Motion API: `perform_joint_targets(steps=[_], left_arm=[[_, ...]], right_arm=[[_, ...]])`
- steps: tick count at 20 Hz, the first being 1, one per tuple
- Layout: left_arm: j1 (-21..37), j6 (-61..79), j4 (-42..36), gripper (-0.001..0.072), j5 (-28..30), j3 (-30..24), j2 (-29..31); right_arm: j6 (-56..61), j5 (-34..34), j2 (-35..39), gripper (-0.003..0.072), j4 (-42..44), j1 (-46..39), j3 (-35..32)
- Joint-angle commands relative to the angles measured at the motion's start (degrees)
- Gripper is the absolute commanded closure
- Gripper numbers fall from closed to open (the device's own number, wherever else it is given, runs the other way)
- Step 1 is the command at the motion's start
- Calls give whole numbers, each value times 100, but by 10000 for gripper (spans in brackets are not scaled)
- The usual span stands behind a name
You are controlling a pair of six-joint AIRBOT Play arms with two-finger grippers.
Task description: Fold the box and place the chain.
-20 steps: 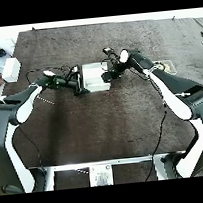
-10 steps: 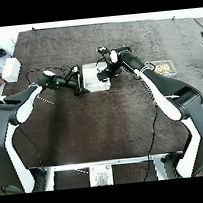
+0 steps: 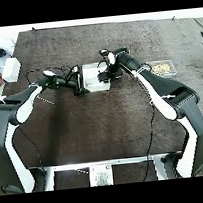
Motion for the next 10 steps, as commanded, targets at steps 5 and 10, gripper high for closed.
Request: perform_joint_targets(steps=[5, 10], left_arm=[[-2, 0, 0, 303, 2, -2, 0], [-2, 0, 2, 303, 2, -2, 0]], right_arm=[[339, -50, -35, 361, -205, 101, 7], [472, -2, -50, 425, -227, 125, 7]])
